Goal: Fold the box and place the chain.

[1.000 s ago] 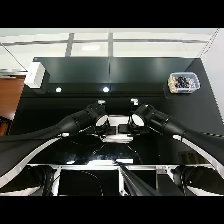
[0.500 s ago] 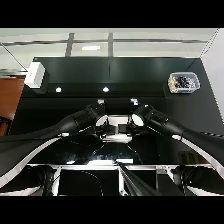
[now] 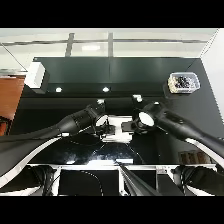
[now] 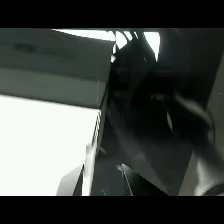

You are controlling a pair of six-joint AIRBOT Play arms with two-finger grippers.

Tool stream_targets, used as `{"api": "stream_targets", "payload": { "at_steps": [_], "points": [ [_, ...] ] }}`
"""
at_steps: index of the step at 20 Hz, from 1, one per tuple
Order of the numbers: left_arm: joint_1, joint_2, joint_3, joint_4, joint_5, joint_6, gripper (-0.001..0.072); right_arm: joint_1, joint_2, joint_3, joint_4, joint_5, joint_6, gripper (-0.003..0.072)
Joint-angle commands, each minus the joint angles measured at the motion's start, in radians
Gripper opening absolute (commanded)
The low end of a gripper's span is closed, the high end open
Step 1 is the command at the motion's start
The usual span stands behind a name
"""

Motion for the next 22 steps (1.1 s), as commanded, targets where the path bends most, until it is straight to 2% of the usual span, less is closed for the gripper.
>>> {"api": "stream_targets", "payload": {
  "at_steps": [1, 3, 4, 6, 9, 12, 14, 15, 16, 17, 19, 22],
  "points": [
    [0.001, 0.000, 0.000, 0.002, -0.002, 0.000, 0.0026, -0.062, 0.208, 0.000, -0.230, 0.156, -0.082, 0.0289],
    [0.001, 0.000, 0.000, 0.002, -0.003, 0.000, 0.0026, -0.153, 0.301, 0.000, -0.405, 0.175, -0.109, 0.0288],
    [0.001, 0.000, 0.000, 0.002, -0.002, 0.000, 0.0026, -0.231, 0.320, 0.000, -0.444, 0.151, -0.134, 0.0288],
    [0.001, 0.000, 0.000, 0.002, -0.002, 0.000, 0.0026, -0.411, 0.305, -0.005, -0.433, 0.055, -0.197, 0.0288],
    [0.001, 0.000, 0.000, 0.002, -0.002, 0.000, 0.0026, -0.641, 0.211, -0.005, -0.425, -0.164, -0.203, 0.0288],
    [0.001, 0.000, 0.000, 0.001, -0.003, 0.000, 0.0026, -0.755, 0.052, 0.054, -0.399, -0.271, -0.210, 0.0288],
    [0.000, 0.000, 0.000, 0.001, -0.003, 0.000, 0.0026, -0.792, -0.089, 0.180, -0.372, -0.268, -0.209, 0.0288],
    [0.001, 0.000, 0.000, 0.001, -0.003, 0.000, 0.0026, -0.813, -0.163, 0.264, -0.332, -0.256, -0.210, 0.0315],
    [0.000, 0.000, 0.000, 0.001, -0.002, 0.000, 0.0026, -0.838, -0.241, 0.354, -0.260, -0.230, -0.262, 0.0576],
    [0.001, 0.000, 0.000, 0.001, 0.000, 0.000, 0.0026, -0.860, -0.316, 0.439, -0.180, -0.179, -0.336, 0.0613],
    [0.001, 0.000, 0.000, 0.001, 0.002, 0.000, 0.0026, -0.895, -0.455, 0.589, -0.115, -0.079, -0.346, 0.0612],
    [0.001, 0.000, 0.000, 0.005, 0.002, 0.000, 0.0026, -0.924, -0.593, 0.708, -0.086, -0.058, -0.347, 0.0607]
  ]
}}
